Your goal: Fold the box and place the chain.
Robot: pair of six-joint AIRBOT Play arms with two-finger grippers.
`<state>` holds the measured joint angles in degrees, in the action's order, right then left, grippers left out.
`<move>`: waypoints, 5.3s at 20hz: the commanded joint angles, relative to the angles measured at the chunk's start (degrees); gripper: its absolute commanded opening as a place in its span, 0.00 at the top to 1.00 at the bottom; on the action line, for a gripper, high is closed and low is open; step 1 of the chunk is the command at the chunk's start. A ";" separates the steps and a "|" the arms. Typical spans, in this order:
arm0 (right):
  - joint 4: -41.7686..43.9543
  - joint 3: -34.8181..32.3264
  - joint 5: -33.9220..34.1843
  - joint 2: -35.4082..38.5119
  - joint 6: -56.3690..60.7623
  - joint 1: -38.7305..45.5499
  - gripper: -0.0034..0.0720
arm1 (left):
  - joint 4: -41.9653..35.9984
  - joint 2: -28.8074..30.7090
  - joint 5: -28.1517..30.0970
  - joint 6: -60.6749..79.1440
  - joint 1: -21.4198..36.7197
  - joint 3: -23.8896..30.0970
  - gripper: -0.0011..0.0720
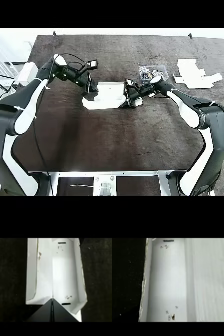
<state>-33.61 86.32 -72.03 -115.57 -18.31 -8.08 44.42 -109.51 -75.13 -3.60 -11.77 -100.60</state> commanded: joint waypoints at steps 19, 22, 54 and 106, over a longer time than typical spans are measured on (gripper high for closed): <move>0.11 -0.02 -0.02 0.00 0.04 -0.04 0.28 | 3.19 8.44 14.25 -2.32 0.22 18.64 0.13; 0.11 -0.02 -0.02 0.00 0.04 -0.04 0.28 | 3.30 8.44 13.77 0.31 -0.26 18.64 0.13; 0.11 -0.02 -0.02 0.00 0.04 -0.04 0.28 | 0.57 4.94 16.59 7.50 -4.57 18.71 0.70; 0.13 -0.02 -0.02 0.00 0.04 -0.04 0.28 | -7.17 29.00 18.64 -53.22 11.47 40.79 0.96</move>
<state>-33.50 86.32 -72.03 -115.57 -18.26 -8.08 37.41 -80.97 -56.14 -49.60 -0.80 -61.36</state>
